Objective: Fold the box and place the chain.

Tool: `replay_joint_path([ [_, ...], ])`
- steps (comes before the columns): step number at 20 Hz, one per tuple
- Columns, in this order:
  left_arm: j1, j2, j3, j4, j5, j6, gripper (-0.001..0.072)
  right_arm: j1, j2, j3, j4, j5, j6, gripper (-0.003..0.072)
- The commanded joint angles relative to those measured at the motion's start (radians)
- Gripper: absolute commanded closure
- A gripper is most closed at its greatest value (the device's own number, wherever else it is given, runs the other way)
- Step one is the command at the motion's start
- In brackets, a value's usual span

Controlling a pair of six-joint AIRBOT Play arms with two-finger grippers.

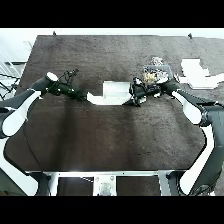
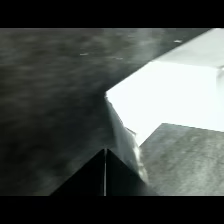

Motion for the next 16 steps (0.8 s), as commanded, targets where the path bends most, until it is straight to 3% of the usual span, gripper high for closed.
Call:
replay_joint_path([
  [1,-0.038,-0.008,0.0,-0.055,0.012,0.043,0.0694,0.0,0.001,0.0,0.0,0.0,0.0,0.0253],
  [6,-0.044,-0.006,0.003,-0.175,-0.019,0.139,0.0689,0.0,0.001,0.0,0.0,0.0,0.0,0.0252],
  [10,-0.044,-0.005,0.006,-0.189,-0.025,0.146,0.0685,0.0,0.001,0.0,0.0,0.0,0.0,0.0252],
  [12,-0.044,-0.005,0.006,-0.203,-0.025,0.147,0.0373,0.0,0.001,0.0,0.0,0.0,0.0,0.0252],
  [16,-0.044,-0.005,0.006,-0.233,-0.025,0.147,0.0375,0.0,0.001,0.0,0.0,0.0,0.0,0.0252],
])
